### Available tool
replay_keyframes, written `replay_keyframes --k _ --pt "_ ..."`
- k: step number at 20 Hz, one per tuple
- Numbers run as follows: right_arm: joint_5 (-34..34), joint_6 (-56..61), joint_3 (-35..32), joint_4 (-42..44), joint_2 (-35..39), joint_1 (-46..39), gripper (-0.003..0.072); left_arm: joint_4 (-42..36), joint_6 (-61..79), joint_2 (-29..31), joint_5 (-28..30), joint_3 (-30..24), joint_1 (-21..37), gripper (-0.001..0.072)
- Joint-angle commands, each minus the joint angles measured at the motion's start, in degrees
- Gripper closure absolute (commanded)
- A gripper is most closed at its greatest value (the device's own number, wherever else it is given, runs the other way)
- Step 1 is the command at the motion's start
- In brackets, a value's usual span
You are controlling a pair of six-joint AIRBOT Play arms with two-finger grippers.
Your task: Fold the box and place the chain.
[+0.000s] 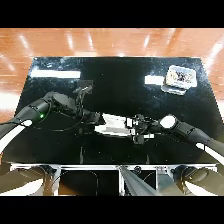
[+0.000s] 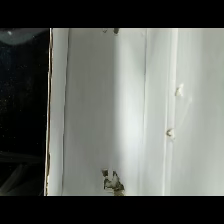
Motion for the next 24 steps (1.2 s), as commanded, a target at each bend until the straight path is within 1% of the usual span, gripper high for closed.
replay_keyframes --k 1,4,9,13,17,19,24 --pt "-0.02 0.04 -0.02 0.0 -0.02 0.04 0.0142 0.09 -1.97 0.31 -0.17 0.42 -1.73 0.0085" --pt "-0.04 0.04 -0.02 0.0 -0.02 0.04 0.0143 0.37 -2.16 0.55 1.16 0.57 -1.7 0.0088" --pt "-0.07 0.07 -0.02 0.0 -0.02 0.04 0.0142 0.9 -3.28 0.7 0.46 0.59 -2.71 0.009" --pt "-0.09 0.11 -0.02 0.0 -0.02 0.04 0.0143 7.06 -8.35 0.76 -3.34 0.63 -5.01 0.0097" --pt "-0.11 0.15 -0.02 0.0 -0.02 0.04 0.0143 7.8 -9.84 1.11 -10.6 0.63 -7.87 0.0097" --pt "-0.13 0.15 -0.02 0.0 -0.02 0.04 0.0143 7.8 -9.84 1.14 -12.7 0.63 -9.14 0.0097" --pt "-0.11 0.15 -0.02 0.0 -0.02 0.04 0.0143 7.85 -9.73 1.38 -10.97 0.63 -8.59 0.0097"
